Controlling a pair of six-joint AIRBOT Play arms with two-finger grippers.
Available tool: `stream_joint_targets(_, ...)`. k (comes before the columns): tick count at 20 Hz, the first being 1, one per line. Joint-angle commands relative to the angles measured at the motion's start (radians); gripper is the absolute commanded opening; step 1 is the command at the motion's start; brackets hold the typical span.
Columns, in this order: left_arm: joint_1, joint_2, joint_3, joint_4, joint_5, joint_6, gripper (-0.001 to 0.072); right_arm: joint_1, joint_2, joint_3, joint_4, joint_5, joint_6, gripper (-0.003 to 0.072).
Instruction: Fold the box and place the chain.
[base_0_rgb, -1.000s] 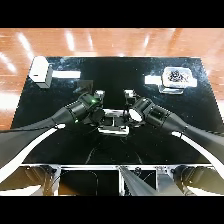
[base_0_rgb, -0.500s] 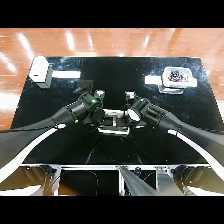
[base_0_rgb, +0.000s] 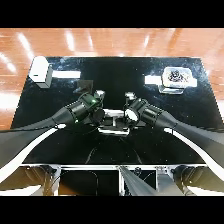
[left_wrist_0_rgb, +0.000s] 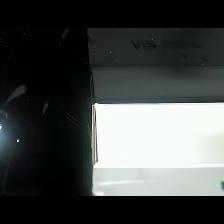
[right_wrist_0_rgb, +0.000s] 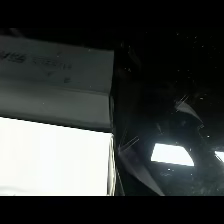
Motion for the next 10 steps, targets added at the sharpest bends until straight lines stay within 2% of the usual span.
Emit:
stream_joint_targets(1,0.000,0.000,-0.001,0.001,0.000,0.000,0.0023,0.000,-0.008,0.001,0.005,0.000,-0.006,0.0206)
stream_joint_targets(10,0.000,0.000,-0.001,0.001,0.000,0.000,0.0023,-0.001,-0.009,0.001,0.005,-0.006,-0.017,0.0205)
